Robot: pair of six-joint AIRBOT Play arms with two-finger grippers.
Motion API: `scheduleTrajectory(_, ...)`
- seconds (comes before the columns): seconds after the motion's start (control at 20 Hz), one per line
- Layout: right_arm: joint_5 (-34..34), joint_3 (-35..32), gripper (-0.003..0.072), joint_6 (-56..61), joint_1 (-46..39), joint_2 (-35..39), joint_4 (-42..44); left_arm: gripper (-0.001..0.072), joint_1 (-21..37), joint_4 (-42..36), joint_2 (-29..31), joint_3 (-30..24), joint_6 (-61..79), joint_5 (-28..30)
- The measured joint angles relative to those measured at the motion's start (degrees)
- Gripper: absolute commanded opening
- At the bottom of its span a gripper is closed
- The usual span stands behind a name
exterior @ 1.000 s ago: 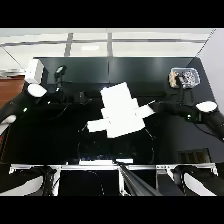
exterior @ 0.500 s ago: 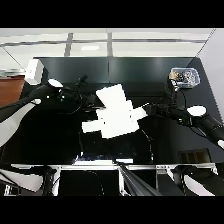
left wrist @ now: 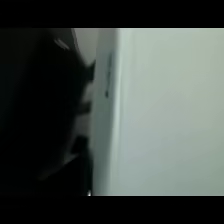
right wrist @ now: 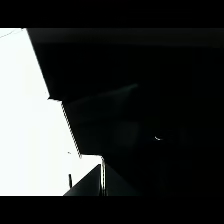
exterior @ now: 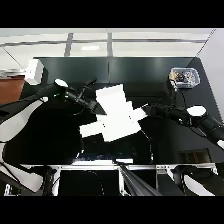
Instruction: Fold the box and place the chain.
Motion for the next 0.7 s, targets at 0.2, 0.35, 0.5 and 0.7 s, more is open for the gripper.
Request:
scheduleTrajectory(0.2, 1.1, 0.1, 0.0708, 0.1, -0.1, 0.0, -2.0, 0.0025, 0.0, 2.2, -2.1, 3.6, 1.4, -2.8)
scheduleTrajectory(0.35, 8.8, 3.0, 0.0708, 0.2, -2.0, 0.2, -8.3, 0.0022, 0.0, 3.0, -2.2, 5.7, 2.1, -3.6)
scheduleTrajectory(0.5, 22.5, 9.8, 0.0708, 0.9, -4.7, 0.6, -16.8, 0.0022, -0.4, 5.5, 0.6, 5.8, 2.3, -4.2)
scheduleTrajectory(0.7, 36.6, 16.7, 0.0708, 1.5, -5.9, 0.9, -25.3, 0.0025, -2.9, 6.6, 9.8, -2.2, 10.5, 1.5)
